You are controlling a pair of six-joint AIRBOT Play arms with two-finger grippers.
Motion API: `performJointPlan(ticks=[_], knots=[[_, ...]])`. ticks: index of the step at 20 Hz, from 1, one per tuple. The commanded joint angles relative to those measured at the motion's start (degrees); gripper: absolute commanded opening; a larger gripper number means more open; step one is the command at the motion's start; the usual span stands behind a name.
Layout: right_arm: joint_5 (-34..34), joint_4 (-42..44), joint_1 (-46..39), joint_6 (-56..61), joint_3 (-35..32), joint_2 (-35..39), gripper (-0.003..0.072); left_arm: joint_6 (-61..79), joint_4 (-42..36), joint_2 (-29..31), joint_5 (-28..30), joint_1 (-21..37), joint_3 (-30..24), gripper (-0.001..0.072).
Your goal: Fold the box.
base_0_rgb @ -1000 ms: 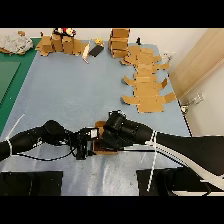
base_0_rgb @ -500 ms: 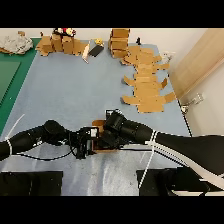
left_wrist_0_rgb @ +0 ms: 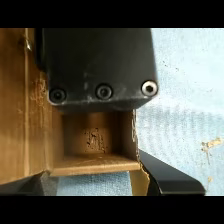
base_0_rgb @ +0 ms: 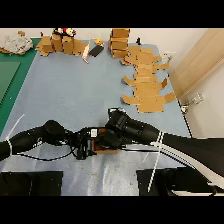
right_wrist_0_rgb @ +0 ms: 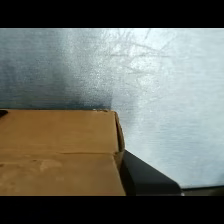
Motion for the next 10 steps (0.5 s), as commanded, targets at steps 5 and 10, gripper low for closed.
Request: performJointPlan(ticks=[5,10], knots=[[-2.38,-1.44,-0.04,1.25,-0.11,0.09,0.0263,-0.04,0.24,0.00,0.17,0.04,0.04,0.0529],[-2.38,-2.43,-0.04,1.27,-0.17,-0.04,0.0017,-0.31,2.23,0.00,0.20,0.15,0.02,0.0529]])
